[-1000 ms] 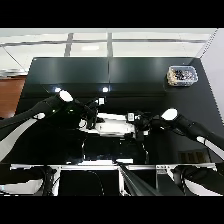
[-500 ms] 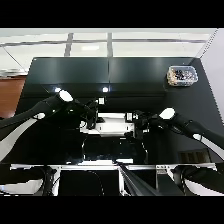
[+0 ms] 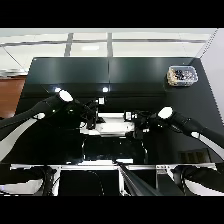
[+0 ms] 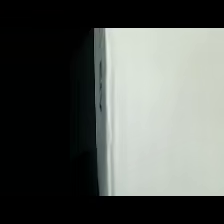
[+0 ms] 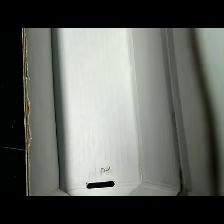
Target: Fold the box and place the chain.
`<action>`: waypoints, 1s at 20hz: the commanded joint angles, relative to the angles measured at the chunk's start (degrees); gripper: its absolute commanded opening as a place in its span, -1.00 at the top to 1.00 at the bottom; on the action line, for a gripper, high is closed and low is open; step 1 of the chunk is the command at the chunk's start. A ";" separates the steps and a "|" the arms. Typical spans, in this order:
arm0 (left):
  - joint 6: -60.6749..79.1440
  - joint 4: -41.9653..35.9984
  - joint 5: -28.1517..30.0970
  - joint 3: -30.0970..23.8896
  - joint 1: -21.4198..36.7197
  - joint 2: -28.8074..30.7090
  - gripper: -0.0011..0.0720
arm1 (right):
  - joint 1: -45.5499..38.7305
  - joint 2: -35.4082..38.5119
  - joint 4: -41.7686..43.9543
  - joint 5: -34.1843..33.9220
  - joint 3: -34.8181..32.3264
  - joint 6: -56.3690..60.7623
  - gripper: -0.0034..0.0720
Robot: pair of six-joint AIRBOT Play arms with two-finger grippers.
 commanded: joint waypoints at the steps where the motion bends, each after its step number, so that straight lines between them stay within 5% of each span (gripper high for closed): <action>1: 0.09 0.07 0.00 0.04 -0.02 0.04 0.89 | 0.07 -0.13 -0.52 0.17 0.17 0.57 -0.86; 20: 0.07 0.07 0.00 0.04 0.09 0.04 0.89 | 0.48 -0.28 -1.33 0.00 0.28 1.05 -0.85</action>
